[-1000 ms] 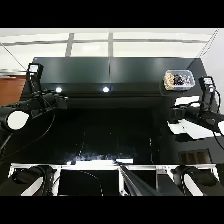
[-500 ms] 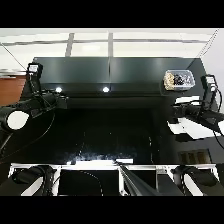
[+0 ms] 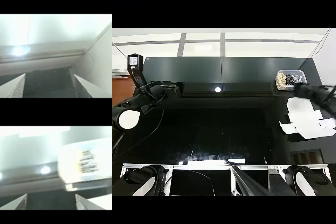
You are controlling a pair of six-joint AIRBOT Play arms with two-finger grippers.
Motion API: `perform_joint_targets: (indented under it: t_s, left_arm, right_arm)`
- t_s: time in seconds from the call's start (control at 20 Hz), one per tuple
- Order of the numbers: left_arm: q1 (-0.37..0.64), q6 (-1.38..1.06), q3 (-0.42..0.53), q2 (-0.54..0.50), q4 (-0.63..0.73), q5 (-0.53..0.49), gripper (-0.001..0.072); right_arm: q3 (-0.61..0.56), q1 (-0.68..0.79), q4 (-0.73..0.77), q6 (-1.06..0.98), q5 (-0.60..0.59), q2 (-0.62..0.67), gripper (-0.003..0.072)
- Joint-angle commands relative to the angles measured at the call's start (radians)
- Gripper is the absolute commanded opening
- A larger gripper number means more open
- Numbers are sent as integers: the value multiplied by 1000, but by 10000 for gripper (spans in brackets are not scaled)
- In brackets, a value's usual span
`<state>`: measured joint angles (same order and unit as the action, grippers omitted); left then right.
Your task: Fold the box and place the chain.
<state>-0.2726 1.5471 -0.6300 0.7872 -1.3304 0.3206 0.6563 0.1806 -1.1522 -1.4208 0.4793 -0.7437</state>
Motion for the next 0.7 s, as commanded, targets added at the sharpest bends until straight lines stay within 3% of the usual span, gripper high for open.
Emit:
perform_joint_targets:
  t_s: [0.0, 0.15, 0.3, 0.65]
  left_arm:
    - [0, 3, -1, -1, 63, 29, 704]
    - [0, 3, -1, -1, 64, 117, 704]
    - [0, 3, 0, -1, 64, 191, 704]
    - [0, 3, 0, -1, 64, 212, 704]
  right_arm:
    - [192, 291, -90, -145, 187, -198, 715]
    - [374, 584, -91, -251, 440, -381, 715]
    - [478, 809, -69, -224, 562, -502, 715]
    - [674, 1012, 22, 180, 821, -831, 713]
